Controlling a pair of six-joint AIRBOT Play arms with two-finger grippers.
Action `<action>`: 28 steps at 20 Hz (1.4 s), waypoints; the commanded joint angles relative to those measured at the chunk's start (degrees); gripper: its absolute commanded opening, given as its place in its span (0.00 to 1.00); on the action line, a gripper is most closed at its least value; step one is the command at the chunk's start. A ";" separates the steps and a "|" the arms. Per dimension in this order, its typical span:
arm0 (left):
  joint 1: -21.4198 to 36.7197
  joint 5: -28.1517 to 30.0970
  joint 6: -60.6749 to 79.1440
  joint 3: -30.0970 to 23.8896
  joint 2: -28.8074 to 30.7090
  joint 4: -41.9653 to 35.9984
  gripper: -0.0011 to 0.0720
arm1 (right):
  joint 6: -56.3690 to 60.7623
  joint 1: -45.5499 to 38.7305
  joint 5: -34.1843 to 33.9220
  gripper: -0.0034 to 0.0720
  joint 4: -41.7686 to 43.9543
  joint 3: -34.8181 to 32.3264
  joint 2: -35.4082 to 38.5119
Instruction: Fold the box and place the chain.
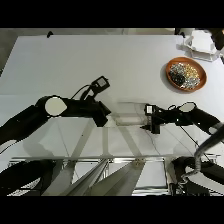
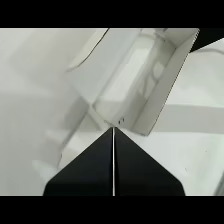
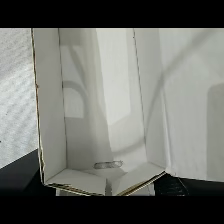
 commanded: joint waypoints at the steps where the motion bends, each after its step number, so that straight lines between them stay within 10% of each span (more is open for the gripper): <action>1: 5.31 -2.64 -10.12 -3.54 3.26 -0.11 0.02 | -0.02 -0.02 0.04 0.58 0.00 0.04 0.02; 8: 10.62 2.89 -9.60 -16.13 1.31 -24.46 0.02 | -0.02 -0.02 0.04 0.58 -0.02 0.04 0.02; 15: 10.43 5.03 -7.30 -16.17 -11.34 -26.38 0.02 | -0.02 -0.02 0.04 0.58 0.00 0.04 0.02; 28: 6.47 4.74 1.73 -16.17 -11.72 -37.27 0.02 | -0.02 -0.02 0.04 0.58 0.00 0.04 0.02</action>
